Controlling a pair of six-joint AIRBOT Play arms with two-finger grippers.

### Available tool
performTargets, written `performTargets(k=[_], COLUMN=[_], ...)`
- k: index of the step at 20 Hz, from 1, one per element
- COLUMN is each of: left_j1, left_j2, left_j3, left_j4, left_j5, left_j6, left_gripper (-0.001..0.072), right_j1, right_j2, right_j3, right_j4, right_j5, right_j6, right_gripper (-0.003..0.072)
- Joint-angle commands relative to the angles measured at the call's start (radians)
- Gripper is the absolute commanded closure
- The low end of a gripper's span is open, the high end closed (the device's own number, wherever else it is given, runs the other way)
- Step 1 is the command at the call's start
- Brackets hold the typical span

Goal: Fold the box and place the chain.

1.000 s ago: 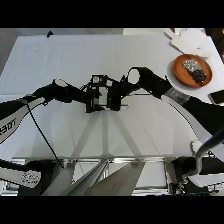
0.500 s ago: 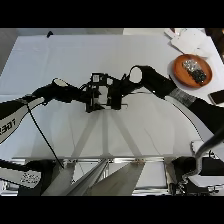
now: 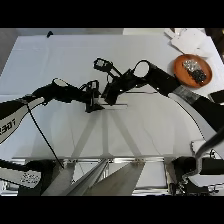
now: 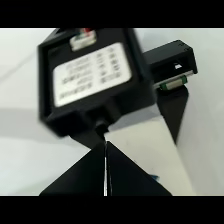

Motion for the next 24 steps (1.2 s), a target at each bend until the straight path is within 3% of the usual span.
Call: performTargets(k=[1, 8, 16, 24], left_j1=[0.0, 0.0, 0.0, 0.0], left_j2=[0.001, 0.001, 0.001, 0.001], left_j3=[0.0, 0.0, 0.0, 0.0], left_j4=[0.0, 0.0, 0.0, 0.0], left_j5=[0.0, 0.0, 0.0, 0.0], left_j6=[0.001, 0.001, 0.001, 0.001], left_gripper=[0.0496, 0.0496, 0.0496, 0.0496], right_j1=[-0.007, -0.009, -0.009, -0.019], right_j2=[-0.07, -0.124, -0.124, -0.058], right_j3=[0.0, -0.002, -0.085, -0.085], right_j4=[0.173, 0.137, 0.126, 0.154], right_j5=[-0.002, -0.009, -0.037, -0.137], right_j6=[0.134, 0.21, 0.226, 0.223], right_gripper=[0.0679, 0.0679, 0.068, 0.0676])
